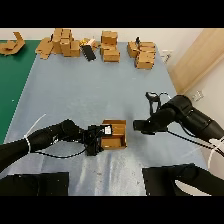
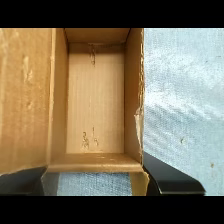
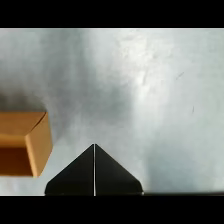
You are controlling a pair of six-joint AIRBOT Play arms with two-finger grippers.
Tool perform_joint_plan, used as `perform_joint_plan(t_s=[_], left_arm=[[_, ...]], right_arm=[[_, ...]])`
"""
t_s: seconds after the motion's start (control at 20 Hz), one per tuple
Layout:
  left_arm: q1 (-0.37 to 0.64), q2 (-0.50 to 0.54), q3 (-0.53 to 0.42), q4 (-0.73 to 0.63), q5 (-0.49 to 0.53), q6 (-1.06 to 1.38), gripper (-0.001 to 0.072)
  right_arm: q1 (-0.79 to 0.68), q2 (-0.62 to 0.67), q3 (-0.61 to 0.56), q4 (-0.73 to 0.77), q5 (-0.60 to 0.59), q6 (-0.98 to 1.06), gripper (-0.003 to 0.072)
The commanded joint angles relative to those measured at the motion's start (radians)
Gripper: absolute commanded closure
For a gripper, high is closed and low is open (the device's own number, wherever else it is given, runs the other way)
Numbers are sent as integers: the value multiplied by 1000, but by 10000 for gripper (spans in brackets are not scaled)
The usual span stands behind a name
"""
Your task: Fold the box.
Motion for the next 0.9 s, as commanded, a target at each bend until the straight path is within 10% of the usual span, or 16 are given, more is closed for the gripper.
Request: perform_joint_plan(t_s=[0.0,0.2,0.45,0.85], left_arm=[[1,0,0,0,0,0,243],[1,0,0,0,0,0,242],[1,1,0,0,0,0,242],[1,1,0,0,0,0,242]], right_arm=[[-319,-49,-77,510,205,-595,687],[-479,-338,-8,1050,53,-1186,687],[-371,-560,93,1115,-121,-1317,687],[-212,-425,32,1104,-116,-1417,686]])
